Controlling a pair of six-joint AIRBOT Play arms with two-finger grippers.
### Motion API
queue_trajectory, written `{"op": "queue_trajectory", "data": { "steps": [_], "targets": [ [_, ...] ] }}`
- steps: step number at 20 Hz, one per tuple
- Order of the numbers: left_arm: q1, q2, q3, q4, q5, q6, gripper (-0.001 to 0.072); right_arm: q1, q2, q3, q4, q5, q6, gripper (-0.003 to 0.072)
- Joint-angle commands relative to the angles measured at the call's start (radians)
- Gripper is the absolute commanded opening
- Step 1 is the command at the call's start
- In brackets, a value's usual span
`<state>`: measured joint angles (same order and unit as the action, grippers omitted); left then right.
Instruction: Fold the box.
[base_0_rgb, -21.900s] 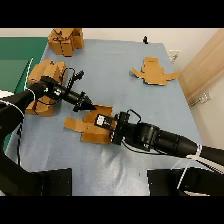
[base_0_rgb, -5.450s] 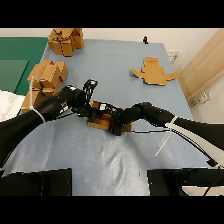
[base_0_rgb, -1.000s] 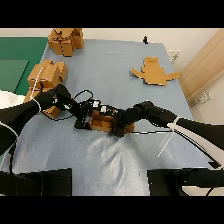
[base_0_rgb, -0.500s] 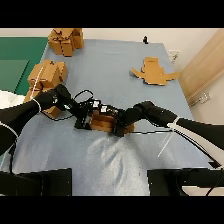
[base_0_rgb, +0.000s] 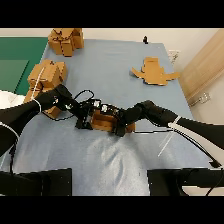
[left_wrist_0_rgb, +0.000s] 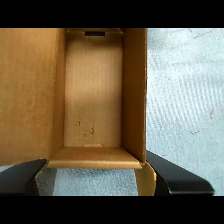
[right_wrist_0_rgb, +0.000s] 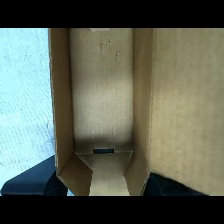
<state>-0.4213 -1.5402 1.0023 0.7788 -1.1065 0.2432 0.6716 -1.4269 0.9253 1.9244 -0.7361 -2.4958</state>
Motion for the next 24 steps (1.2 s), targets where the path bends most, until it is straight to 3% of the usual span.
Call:
{"op": "queue_trajectory", "data": {
  "steps": [1,5,6,7,8,14,15,16,18,24],
  "targets": [
    [-0.003,0.001,0.001,-0.005,-0.004,0.003,0.0691,0.001,0.000,0.001,0.000,0.002,-0.002,0.0445],
    [-0.003,0.001,0.001,-0.006,-0.005,0.003,0.0689,0.001,0.000,0.001,0.000,0.002,-0.002,0.0445],
    [-0.003,0.001,0.001,-0.009,-0.005,0.003,0.0640,0.001,0.000,0.001,0.000,0.002,-0.002,0.0445],
    [-0.003,0.001,0.001,-0.014,-0.013,0.004,0.0496,0.001,0.000,0.001,0.000,0.002,-0.002,0.0445],
    [-0.003,0.001,0.001,-0.021,-0.025,0.008,0.0438,0.001,0.000,0.001,0.000,0.002,-0.002,0.0445],
    [-0.002,0.001,0.001,-0.024,-0.027,0.014,0.0421,0.001,0.000,0.001,-0.002,-0.004,-0.001,0.0460],
    [-0.002,0.001,0.001,-0.023,-0.027,0.014,0.0306,0.000,0.002,0.001,-0.012,-0.015,0.000,0.0521],
    [-0.002,0.001,0.001,-0.023,-0.026,0.014,0.0285,-0.002,0.006,0.001,-0.018,-0.031,0.002,0.0570],
    [-0.001,0.001,0.001,-0.023,-0.018,0.014,0.0285,-0.009,0.020,0.001,-0.025,-0.075,0.011,0.0606],
    [0.000,0.001,0.001,0.007,0.000,0.002,0.0285,-0.049,0.094,0.001,-0.033,-0.113,0.076,0.0607]
  ]
}}
